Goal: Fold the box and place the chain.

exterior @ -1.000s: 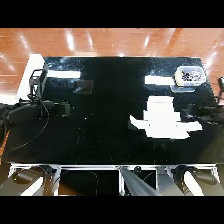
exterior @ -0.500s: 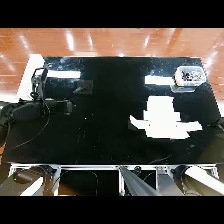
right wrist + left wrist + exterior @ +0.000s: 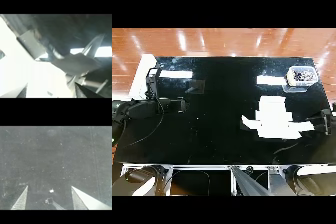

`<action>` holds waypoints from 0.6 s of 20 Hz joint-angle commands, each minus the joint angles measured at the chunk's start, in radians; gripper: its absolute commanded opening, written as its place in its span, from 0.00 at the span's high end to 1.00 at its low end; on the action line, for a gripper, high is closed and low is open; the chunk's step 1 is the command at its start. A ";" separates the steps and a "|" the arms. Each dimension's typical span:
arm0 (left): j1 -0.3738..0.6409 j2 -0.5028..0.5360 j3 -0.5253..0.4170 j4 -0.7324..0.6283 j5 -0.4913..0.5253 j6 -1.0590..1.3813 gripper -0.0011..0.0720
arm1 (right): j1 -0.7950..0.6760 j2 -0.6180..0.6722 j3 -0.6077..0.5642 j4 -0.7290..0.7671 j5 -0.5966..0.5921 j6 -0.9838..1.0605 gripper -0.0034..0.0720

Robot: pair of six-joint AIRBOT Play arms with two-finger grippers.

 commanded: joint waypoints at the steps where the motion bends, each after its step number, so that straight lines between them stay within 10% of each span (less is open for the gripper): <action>1: 0.000 -0.005 0.000 -0.005 -0.002 -0.002 0.12 | 0.108 -0.060 0.017 0.018 0.053 -0.011 0.08; 3: 0.000 -0.005 0.000 -0.004 -0.003 -0.002 0.12 | 0.167 -0.059 0.018 0.026 0.102 -0.072 0.91; 12: 0.000 -0.005 0.000 -0.010 -0.005 -0.002 0.12 | 0.470 0.238 -0.169 0.369 -0.159 -0.130 0.92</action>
